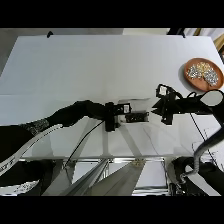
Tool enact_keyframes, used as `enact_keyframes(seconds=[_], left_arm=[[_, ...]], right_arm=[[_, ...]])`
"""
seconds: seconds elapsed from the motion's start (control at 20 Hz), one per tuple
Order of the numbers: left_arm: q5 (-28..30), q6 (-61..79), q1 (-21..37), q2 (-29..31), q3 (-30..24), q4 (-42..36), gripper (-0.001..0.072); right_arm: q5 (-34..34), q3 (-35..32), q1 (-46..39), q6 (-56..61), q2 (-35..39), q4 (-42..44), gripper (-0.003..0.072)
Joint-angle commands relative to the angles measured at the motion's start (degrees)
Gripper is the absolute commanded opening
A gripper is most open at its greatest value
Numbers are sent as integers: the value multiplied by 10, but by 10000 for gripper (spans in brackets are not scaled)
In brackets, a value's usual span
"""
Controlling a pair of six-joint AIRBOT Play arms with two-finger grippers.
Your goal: Fold the box and place the chain.
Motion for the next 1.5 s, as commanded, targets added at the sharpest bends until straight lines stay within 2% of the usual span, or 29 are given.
enact_keyframes(seconds=[0.0, 0.3, 0.5, 0.8, 0.95, 1.05, 1.15, 1.25, 1.45], left_arm=[[0, 0, 0, 0, 0, 0, 152], [0, 0, 0, 0, 0, 0, 152], [0, 0, 0, 0, 0, 0, 152], [0, 0, 0, 0, 0, 0, 152], [0, 0, 0, 0, 0, 0, 152], [0, 0, 0, 0, 0, 0, 152], [0, 0, 0, 0, 0, 0, 152], [0, 0, 0, 0, 0, 0, 152], [0, 0, 0, 0, 0, 0, 152]], right_arm=[[4, -5, -55, -49, -3, -45, 163], [0, -23, -21, -193, -61, 5, 179], [-11, -24, -14, -234, -79, 85, 176], [-2, -25, -14, -234, -91, 67, 172], [-4, -25, -14, -234, -91, 68, 144], [-7, -25, -14, -234, -91, 67, 74], [-7, -25, -14, -234, -91, 67, 72], [-5, -25, -14, -233, -91, 65, 13], [-5, -25, -14, -231, -90, 62, 12]])
